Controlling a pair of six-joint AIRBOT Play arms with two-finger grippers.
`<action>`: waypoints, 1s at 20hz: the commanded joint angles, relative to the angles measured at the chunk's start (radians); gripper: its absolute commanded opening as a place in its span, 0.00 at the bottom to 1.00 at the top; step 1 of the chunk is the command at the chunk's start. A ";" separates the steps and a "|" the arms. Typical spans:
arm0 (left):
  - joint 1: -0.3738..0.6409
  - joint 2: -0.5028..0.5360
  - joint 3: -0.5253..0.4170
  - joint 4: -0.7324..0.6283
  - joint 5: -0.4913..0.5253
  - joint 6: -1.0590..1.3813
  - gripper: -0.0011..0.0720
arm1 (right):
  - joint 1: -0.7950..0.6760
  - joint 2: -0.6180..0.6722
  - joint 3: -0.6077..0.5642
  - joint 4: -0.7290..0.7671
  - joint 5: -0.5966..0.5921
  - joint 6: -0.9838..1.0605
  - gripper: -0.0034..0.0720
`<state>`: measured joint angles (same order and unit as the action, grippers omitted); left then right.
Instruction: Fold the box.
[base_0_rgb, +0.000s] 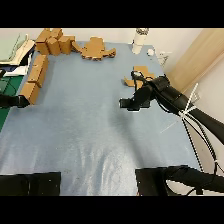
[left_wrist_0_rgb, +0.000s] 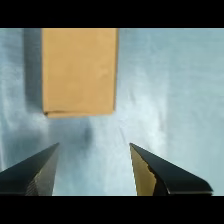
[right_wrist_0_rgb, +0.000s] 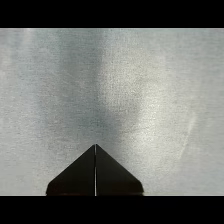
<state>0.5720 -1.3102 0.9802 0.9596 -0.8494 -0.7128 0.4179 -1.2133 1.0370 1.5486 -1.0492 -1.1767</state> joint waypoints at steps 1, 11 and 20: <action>-0.020 0.100 0.004 0.013 -0.182 -0.015 0.96 | 0.000 -0.001 0.000 0.000 0.000 0.000 0.05; -0.604 0.121 0.053 -0.008 -0.251 -0.383 0.04 | 0.000 -0.001 0.000 0.000 0.000 0.000 0.05; -0.920 0.061 0.117 0.048 -0.111 -0.665 0.04 | 0.000 -0.001 0.000 0.000 0.000 0.000 0.05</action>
<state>-0.2760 -1.2411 1.0908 0.9966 -1.0115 -1.3117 0.4179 -1.2133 1.0370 1.5486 -1.0492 -1.1767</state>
